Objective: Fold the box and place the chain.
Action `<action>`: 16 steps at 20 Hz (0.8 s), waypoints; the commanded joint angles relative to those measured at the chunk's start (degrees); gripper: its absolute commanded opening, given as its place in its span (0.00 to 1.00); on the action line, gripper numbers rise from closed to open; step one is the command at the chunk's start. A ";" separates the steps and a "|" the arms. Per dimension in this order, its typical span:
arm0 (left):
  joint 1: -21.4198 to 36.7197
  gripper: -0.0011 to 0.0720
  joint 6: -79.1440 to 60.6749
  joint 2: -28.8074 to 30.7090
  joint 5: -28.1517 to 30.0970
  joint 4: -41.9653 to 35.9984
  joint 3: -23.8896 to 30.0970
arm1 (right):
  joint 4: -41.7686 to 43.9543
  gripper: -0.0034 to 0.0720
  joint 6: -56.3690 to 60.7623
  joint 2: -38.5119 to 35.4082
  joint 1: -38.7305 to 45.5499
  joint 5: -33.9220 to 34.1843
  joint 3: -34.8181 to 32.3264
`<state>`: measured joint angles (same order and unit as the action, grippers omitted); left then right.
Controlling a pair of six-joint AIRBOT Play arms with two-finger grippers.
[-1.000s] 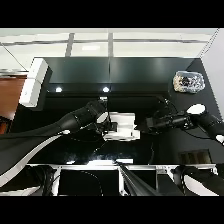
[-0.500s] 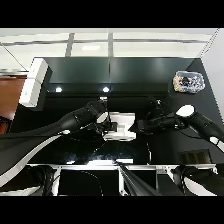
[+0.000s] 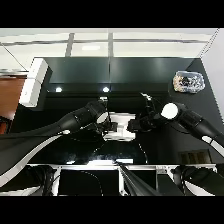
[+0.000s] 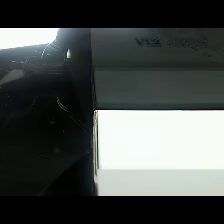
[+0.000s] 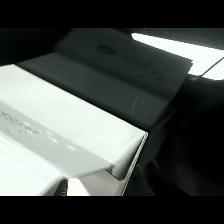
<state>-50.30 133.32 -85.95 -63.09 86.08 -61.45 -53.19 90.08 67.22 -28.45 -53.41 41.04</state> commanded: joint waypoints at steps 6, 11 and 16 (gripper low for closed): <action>0.02 0.05 0.02 0.00 0.00 0.00 0.00 | -21.07 0.63 20.98 6.38 -10.21 -5.70 9.53; 0.02 0.05 0.02 0.00 -0.02 0.00 0.00 | -26.75 0.53 30.29 9.88 -14.14 -11.04 13.07; 0.02 0.05 0.02 0.00 -0.02 0.00 0.00 | -26.53 0.46 34.93 9.88 -14.19 -10.88 13.07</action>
<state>-50.30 133.36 -85.95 -63.07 86.06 -61.45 -78.54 120.97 76.77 -42.17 -63.61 53.76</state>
